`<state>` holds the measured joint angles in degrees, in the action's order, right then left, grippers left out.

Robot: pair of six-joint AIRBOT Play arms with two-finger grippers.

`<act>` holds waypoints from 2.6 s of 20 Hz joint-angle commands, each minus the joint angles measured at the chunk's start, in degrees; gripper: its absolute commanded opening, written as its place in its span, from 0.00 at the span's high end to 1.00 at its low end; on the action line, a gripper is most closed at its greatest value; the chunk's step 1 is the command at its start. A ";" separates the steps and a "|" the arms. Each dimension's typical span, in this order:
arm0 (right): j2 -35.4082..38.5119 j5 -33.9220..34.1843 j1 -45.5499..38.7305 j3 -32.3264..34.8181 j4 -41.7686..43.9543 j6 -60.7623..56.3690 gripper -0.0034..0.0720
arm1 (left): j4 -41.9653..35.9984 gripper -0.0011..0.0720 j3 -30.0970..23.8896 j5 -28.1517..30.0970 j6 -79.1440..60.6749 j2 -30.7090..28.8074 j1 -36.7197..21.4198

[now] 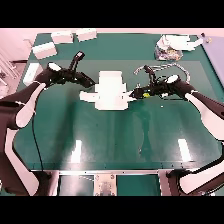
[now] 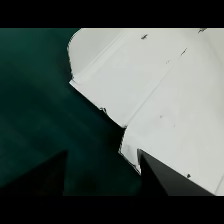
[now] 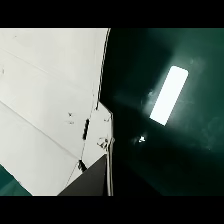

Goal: Fold the box and place the chain.

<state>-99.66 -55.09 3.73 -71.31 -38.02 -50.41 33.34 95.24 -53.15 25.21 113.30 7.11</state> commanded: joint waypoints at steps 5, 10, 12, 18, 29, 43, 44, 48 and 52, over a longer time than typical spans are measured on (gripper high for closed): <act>-0.04 -0.02 0.00 -0.04 0.04 0.09 0.94 | 1.40 0.29 0.59 -0.90 1.90 1.14 0.00; -0.04 -0.02 0.00 -0.04 0.02 0.11 0.94 | -6.99 0.29 0.59 -4.22 -1.27 2.91 0.22; -0.04 -0.07 0.00 -0.04 0.02 0.11 0.94 | -9.68 0.29 0.59 -4.63 -1.75 3.58 0.22; -0.04 -0.46 0.00 -0.04 0.00 0.11 0.94 | -11.28 0.32 0.98 -5.09 -2.82 5.88 0.35; -0.04 -0.42 -0.02 -0.04 0.00 0.13 0.94 | -11.39 0.32 1.25 -4.22 -4.66 5.95 2.47; -0.04 -0.39 -0.02 -0.04 -0.15 0.13 0.94 | -13.22 0.76 1.25 -10.80 -15.23 5.97 2.43; -0.04 -0.39 -0.02 -0.04 -0.15 0.11 0.94 | -13.22 0.76 1.25 -11.26 -15.23 5.97 2.43; -0.04 -0.39 -0.02 -0.04 -0.15 0.11 0.94 | -13.20 0.84 1.25 -10.73 -15.30 5.97 2.43; -0.04 -0.39 -0.02 -0.04 -0.15 0.11 0.94 | -14.62 0.96 1.25 -10.10 -19.39 5.95 2.40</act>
<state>-99.66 -55.35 3.70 -71.31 -38.13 -50.28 19.88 96.44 -63.92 8.71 119.22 9.56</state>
